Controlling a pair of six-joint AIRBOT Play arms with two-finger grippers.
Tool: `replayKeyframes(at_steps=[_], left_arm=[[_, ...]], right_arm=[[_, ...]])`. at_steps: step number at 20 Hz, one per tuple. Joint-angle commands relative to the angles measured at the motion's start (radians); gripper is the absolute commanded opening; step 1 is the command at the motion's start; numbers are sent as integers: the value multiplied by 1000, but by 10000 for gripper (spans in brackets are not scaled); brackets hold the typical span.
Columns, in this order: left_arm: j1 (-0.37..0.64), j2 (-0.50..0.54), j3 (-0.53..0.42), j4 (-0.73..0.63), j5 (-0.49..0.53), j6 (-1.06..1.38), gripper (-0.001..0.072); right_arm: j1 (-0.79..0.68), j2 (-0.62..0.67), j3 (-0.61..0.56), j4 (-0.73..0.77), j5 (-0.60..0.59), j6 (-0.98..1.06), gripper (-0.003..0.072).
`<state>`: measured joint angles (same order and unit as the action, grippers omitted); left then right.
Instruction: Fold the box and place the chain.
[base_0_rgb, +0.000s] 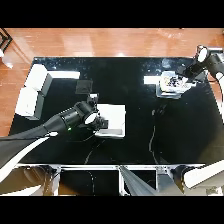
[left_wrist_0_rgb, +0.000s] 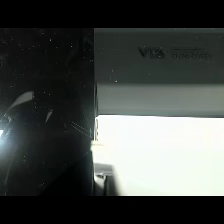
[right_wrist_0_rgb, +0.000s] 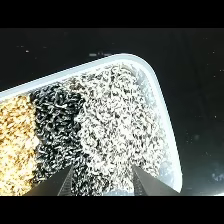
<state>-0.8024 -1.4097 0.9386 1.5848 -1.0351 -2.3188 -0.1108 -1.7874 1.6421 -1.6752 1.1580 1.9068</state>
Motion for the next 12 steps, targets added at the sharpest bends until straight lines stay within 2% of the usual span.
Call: replayKeyframes(at_steps=[1, 2, 4, 12], left_arm=[[1, 0, 0, 0, 5, 0, 20], [1, 0, 0, 0, 5, 0, 20], [1, 0, 0, 0, 7, 0, 19], [1, 0, 0, 0, 11, 0, 20]], right_arm=[[-2, -24, 8, -20, 2, 17, 417], [-2, -24, 8, -25, -1, 16, 419], [-2, -25, 8, -29, -2, 16, 553], [-2, -64, 8, -54, -2, 17, 533]])
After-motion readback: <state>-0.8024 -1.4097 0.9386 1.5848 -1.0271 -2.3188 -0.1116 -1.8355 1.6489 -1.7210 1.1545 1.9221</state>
